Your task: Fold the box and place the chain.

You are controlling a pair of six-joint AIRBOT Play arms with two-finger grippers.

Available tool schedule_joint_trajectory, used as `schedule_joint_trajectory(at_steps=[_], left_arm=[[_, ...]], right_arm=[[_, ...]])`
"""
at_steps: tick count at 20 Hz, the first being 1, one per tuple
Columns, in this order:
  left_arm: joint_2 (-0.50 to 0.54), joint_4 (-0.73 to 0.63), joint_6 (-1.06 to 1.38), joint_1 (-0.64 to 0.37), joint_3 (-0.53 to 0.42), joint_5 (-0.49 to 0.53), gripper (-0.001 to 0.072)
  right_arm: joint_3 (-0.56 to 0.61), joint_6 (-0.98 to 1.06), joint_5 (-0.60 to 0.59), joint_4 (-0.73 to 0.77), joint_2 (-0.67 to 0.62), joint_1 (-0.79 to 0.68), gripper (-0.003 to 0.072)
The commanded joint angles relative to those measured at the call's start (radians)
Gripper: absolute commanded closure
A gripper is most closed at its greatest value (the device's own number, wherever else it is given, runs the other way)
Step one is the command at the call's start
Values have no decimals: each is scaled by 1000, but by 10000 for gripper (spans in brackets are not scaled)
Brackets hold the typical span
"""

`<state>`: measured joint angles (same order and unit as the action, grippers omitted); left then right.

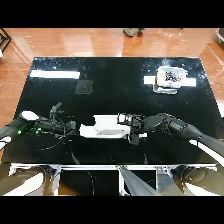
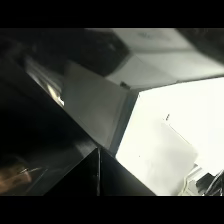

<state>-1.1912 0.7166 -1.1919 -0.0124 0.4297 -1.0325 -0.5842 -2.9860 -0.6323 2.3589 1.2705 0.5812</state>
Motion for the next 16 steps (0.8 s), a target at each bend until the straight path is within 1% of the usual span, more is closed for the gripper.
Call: schedule_joint_trajectory(at_steps=[1, 6, 8, 9, 10, 11, 12, 13, 16], left_arm=[[-50, -56, 19, 79, 11, 43, 692], [-50, -93, 31, 134, 16, 88, 692], [-48, -152, 83, 134, 17, 71, 686], [-47, -157, 87, 130, 23, 55, 630], [-46, -148, 87, 129, 34, 30, 478], [-43, -143, 87, 126, 46, 1, 359], [-40, -140, 87, 121, 59, -28, 220], [-38, -137, 86, 115, 70, -56, 146], [-36, -135, 86, 113, 94, -95, 136]], right_arm=[[0, 0, 0, 0, 0, 0, 448], [0, 0, 0, 0, 0, 0, 448], [0, 0, 0, 0, 0, 0, 448], [0, 0, 0, 0, 0, 0, 448], [0, 0, 0, 0, 0, 0, 448], [0, 0, 0, 0, 0, 0, 448], [0, 1, 0, 0, 0, 0, 448], [0, 0, 0, 0, 0, 0, 448], [0, 0, 0, 0, 0, 0, 448]])
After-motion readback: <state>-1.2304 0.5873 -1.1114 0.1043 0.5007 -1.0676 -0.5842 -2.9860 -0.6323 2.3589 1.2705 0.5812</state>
